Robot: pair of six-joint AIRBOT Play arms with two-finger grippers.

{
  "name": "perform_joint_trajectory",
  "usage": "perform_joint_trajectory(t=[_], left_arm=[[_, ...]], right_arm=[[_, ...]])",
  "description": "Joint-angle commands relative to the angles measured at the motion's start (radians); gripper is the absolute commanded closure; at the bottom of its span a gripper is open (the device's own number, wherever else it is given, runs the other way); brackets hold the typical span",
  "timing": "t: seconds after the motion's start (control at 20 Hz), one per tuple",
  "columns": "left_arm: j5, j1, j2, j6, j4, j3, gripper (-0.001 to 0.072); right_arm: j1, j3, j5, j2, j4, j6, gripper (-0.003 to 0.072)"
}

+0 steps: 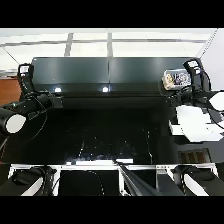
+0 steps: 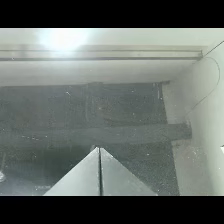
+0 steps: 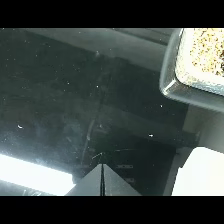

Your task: Fold the box and place the chain.

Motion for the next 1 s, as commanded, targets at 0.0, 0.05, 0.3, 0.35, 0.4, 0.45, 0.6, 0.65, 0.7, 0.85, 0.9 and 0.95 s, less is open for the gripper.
perform_joint_trajectory(t=[0.0,0.05,0.3,0.35,0.4,0.45,0.6,0.65,0.7,0.85,0.9,0.95], left_arm=[[0.0,0.001,0.001,0.0,0.0,0.0,0.0682],[0.0,0.001,0.001,0.0,0.0,0.0,0.0682],[0.0,0.001,0.001,0.0,0.0,0.0,0.0682],[0.0,0.001,0.001,0.0,0.0,0.0,0.0682],[0.0,0.001,0.001,0.0,0.0,0.0,0.0682],[0.0,0.001,0.001,0.0,0.0,0.0,0.0683],[0.0,0.001,0.001,0.0,0.0,0.0,0.0682],[0.0,0.001,0.001,0.0,0.0,0.0,0.0683],[0.0,0.001,0.001,0.0,0.0,0.0,0.0683],[0.0,0.001,0.001,0.0,0.0,0.0,0.0682],[0.0,0.001,0.001,0.0,0.0,0.0,0.0683],[0.0,0.001,0.001,0.0,0.0,0.0,0.0682]], right_arm=[[0.001,0.0,0.0,0.0,0.0,0.0,0.067],[0.001,0.0,0.0,0.0,0.0,0.0,0.067],[0.001,0.0,0.0,0.0,0.0,0.0,0.067],[0.001,0.0,0.0,0.0,0.0,0.0,0.067],[0.001,0.0,0.0,0.0,0.0,0.0,0.067],[0.001,0.0,0.0,0.0,0.0,0.0,0.067],[0.002,0.0,-0.111,-0.001,0.039,0.0,0.067],[0.002,0.0,-0.198,-0.001,0.111,0.0,0.067],[0.002,0.0,-0.29,-0.002,0.154,0.0,0.0649],[-0.027,0.002,-0.521,-0.013,0.093,0.035,-0.0025],[-0.087,0.012,-0.515,-0.025,0.001,0.086,-0.0024],[-0.175,0.022,-0.495,-0.042,-0.118,0.193,-0.0024]])
